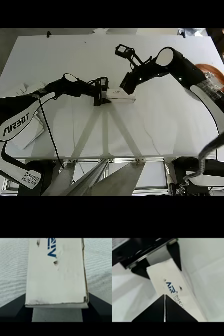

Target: Fold the box and place the chain.

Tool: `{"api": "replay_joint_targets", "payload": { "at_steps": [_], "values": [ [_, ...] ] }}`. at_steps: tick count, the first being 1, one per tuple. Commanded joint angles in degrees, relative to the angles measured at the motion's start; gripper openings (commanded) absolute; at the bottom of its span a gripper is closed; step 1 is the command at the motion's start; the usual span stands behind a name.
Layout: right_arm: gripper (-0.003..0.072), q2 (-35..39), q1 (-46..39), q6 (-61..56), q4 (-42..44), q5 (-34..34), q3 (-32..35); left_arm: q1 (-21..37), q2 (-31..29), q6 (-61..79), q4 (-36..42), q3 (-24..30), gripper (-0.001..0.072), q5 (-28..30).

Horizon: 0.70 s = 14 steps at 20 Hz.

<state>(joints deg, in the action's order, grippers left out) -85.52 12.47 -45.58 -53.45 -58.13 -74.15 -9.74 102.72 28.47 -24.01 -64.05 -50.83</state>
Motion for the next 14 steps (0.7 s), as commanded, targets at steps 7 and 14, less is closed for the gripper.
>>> {"api": "replay_joint_targets", "payload": {
  "at_steps": [7,14],
  "values": [
    [0.001,-5.9,0.0,-11.2,10.6,8.0,10.4,0.0,0.0,0.0,0.0,0.0,0.0325,0.0],
    [0.0011,-6.2,1.1,-11.2,10.1,7.6,10.4,0.0,0.0,0.0,0.0,0.0,0.0325,0.0]
  ]
}}
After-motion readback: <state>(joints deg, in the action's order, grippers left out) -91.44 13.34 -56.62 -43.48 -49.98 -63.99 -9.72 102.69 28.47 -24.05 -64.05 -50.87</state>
